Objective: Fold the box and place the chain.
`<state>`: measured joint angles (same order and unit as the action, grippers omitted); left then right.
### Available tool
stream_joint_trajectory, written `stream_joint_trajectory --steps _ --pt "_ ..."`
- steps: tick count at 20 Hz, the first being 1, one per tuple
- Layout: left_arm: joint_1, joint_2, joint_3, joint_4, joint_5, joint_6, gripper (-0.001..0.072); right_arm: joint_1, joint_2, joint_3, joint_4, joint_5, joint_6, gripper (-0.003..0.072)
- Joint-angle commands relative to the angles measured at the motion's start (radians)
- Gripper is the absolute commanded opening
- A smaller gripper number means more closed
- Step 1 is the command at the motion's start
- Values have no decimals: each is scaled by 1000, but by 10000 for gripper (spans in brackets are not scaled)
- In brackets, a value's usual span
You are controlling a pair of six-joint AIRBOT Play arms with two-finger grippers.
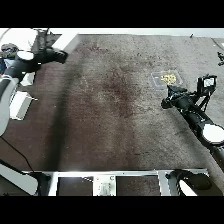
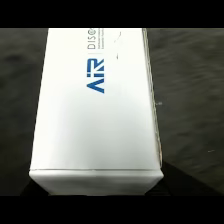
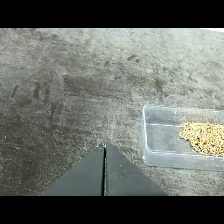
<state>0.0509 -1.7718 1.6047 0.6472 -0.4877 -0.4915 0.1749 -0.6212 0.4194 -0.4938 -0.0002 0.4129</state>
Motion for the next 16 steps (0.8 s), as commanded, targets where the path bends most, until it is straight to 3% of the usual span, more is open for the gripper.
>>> stream_joint_trajectory --steps 1,4,9,16 --pt "115 18 -32 280 15 -342 6 0 0 0 1 0 0 12" --pt "148 5 -117 301 121 -402 7 0 0 0 1 0 0 12" --pt "153 -44 -206 344 175 -482 7 0 0 0 1 0 11 12" --pt "154 -55 -243 349 272 -533 7 0 0 0 1 0 11 13"
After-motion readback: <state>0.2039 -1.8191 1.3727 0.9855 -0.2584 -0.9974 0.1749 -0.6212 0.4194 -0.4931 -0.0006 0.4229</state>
